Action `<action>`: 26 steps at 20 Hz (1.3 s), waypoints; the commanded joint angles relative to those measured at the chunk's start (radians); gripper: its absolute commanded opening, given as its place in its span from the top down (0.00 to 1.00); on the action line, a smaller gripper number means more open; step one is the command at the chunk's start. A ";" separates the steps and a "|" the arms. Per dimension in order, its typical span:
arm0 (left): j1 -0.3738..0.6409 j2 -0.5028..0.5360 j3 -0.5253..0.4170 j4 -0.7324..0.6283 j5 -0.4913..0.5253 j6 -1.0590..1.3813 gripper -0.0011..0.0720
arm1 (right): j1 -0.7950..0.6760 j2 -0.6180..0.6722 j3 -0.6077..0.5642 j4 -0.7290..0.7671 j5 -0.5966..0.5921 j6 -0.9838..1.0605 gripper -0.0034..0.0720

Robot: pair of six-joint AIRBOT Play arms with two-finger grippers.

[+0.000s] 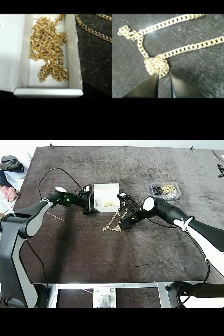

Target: Fold the box and place the chain.

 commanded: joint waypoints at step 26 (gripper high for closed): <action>0.000 0.000 0.001 0.000 0.000 0.000 0.25 | 0.030 -0.039 0.000 0.014 -0.019 -0.164 0.94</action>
